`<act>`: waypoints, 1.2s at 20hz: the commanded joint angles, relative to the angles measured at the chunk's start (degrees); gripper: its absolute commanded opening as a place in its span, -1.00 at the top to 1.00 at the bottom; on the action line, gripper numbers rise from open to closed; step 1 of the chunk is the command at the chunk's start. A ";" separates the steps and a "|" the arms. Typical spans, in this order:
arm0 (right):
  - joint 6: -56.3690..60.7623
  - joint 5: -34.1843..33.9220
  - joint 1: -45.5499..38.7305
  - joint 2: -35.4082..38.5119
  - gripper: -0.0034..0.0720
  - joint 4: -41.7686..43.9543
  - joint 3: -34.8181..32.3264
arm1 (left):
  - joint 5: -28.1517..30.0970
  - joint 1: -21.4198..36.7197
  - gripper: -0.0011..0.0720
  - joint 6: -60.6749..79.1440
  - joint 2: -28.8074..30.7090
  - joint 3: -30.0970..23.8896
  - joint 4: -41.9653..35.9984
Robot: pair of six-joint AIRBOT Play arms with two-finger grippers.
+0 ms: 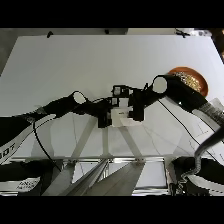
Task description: Fold the box and place the chain.
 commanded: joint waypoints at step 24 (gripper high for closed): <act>4.66 3.61 1.62 0.72 -0.02 -1.55 -0.50 | 0.00 -0.02 0.50 0.02 0.02 -0.04 0.00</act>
